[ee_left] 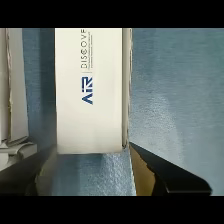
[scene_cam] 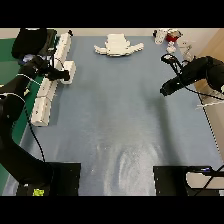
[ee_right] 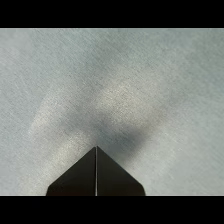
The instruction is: Fold the box.
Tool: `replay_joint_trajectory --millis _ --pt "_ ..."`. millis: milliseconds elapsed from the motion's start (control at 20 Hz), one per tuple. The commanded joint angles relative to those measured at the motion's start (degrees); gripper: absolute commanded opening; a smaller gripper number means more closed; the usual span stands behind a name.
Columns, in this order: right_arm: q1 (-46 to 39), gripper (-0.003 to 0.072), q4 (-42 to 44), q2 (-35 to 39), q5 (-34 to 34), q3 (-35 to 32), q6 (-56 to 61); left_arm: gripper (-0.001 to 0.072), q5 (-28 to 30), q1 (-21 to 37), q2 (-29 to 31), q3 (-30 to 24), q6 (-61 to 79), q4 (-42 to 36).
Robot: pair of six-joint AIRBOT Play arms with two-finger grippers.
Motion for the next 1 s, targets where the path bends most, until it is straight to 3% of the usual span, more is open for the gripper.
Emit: replay_joint_trajectory --millis 0,200,250,300,350,550,700,800,950 --pt "-0.04 0.0004 0.0 -0.04 0.0 0.07 0.0 0.0695 -8.31 0.22 0.98 4.5 0.02 0.22" --pt "-0.04 0.0004 0.0 -0.04 0.0 0.07 0.0 0.0693 -16.28 0.22 2.71 8.74 0.02 0.61" --pt "-0.04 0.0004 0.0 -0.04 0.0 0.07 0.02 0.0635 -17.9 0.22 3.06 9.51 -0.02 0.59" --pt "-0.04 0.0004 0.02 -0.04 0.0 0.07 0.0 0.0287 -19.65 0.2 3.48 9.9 0.0 0.57" --pt "-0.04 0.0005 0.0 -0.04 0.0 0.07 0.0 0.0017 -20.63 0.2 3.74 9.9 0.9 0.59" --pt "-0.04 0.0004 0.02 -0.04 0.0 0.07 0.02 0.001 -26.01 0.02 3.82 9.11 -3.67 1.57" --pt "-0.04 0.0004 0.02 -0.04 0.0 0.07 0.0 0.0009 -26.12 -1.07 3.85 5.2 -9.92 6.71" --pt "-0.04 0.0004 0.0 -0.04 0.0 0.07 0.02 0.0009 -23.23 -2.73 3.82 1.22 -11.87 10.99" --pt "-0.04 0.0005 0.02 -0.04 0.0 0.07 0.02 0.001 -12.81 -5.14 3.39 -2.4 -13.18 14.45"
